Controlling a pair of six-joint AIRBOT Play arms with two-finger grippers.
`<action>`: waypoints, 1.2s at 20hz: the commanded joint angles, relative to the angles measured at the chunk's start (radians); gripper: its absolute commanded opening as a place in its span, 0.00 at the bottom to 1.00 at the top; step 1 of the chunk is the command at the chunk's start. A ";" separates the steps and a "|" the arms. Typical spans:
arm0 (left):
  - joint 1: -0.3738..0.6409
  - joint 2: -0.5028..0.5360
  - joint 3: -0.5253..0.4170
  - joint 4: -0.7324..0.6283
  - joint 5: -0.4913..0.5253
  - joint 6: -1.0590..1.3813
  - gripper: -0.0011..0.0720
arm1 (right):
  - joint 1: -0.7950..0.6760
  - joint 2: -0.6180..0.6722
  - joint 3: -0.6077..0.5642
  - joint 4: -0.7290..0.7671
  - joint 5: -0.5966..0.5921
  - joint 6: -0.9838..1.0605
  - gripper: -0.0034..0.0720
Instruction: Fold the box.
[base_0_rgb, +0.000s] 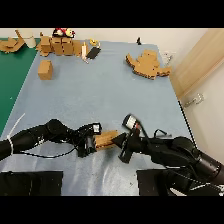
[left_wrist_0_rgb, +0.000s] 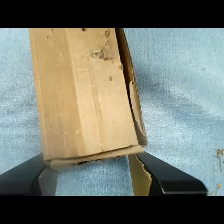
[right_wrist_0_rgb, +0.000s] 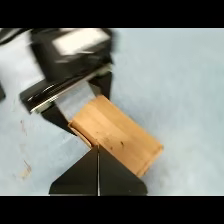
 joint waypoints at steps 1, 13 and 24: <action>0.001 0.000 0.001 0.000 0.000 0.000 0.85 | -0.094 -0.005 0.000 -0.001 -0.088 0.599 0.04; 0.001 -0.001 0.001 -0.003 0.010 0.000 0.85 | -0.204 0.010 -0.095 0.520 -0.097 0.532 0.04; 0.000 -0.001 0.001 -0.030 0.007 -0.001 0.87 | -0.204 -0.125 -0.095 0.521 0.095 0.531 0.05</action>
